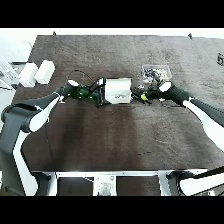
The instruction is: Fold the box and place the chain.
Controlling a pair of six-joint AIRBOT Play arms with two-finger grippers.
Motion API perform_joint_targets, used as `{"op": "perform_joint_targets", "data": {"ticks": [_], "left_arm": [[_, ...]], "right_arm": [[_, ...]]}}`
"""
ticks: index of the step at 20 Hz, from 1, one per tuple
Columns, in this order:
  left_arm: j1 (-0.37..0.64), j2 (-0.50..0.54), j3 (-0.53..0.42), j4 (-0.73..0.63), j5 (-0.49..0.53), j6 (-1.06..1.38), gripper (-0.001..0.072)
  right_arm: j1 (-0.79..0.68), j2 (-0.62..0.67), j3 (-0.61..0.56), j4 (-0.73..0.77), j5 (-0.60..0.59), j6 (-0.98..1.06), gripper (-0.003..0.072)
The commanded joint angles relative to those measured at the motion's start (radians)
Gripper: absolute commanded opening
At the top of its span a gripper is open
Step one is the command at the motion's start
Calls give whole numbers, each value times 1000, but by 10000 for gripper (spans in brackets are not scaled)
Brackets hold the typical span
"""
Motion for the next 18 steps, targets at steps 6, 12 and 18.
{"op": "perform_joint_targets", "data": {"ticks": [6, 12, 18], "left_arm": [[-1, 0, 1, 0, -6, 3, 471], [-1, 0, 1, 0, -6, 3, 471], [-1, 0, 1, 0, -6, 3, 471]], "right_arm": [[27, -25, -10, 99, -87, 27, 260], [7, -21, -40, 38, -86, 27, 9], [-22, 88, -39, -28, -96, 27, 8]]}}
